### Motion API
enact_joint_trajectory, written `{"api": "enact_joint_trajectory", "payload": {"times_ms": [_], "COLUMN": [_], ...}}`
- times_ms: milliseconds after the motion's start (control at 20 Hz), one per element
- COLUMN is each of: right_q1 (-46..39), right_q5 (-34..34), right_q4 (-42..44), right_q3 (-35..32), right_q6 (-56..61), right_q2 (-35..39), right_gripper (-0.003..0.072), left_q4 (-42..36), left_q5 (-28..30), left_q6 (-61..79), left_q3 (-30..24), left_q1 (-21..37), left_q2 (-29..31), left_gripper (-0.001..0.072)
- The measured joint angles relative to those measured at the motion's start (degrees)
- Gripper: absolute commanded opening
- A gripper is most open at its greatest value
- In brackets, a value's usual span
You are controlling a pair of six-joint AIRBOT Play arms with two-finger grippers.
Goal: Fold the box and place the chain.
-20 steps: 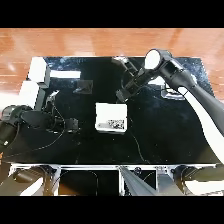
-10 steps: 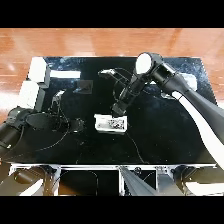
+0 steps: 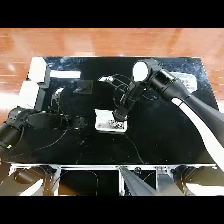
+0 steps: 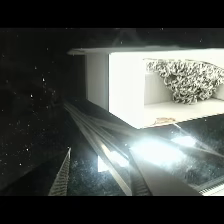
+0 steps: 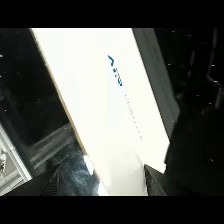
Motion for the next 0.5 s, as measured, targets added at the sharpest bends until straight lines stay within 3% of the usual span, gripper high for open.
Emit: {"api": "enact_joint_trajectory", "payload": {"times_ms": [250, 500], "right_q1": [-0.5, -3.0], "right_q5": [-3.6, -4.6], "right_q4": [-1.2, -3.6], "right_q3": [8.4, 10.8], "right_q6": [1.0, 2.2], "right_q2": [0.1, -3.1], "right_gripper": [0.0623, 0.0622], "left_q4": [0.1, 0.1], "left_q5": [-0.7, -0.9], "left_q6": [0.0, 0.0], "left_q3": [0.0, 0.0], "left_q1": [0.0, 0.0], "left_q2": [0.0, 0.0], "left_gripper": [0.0466, 0.0466]}}
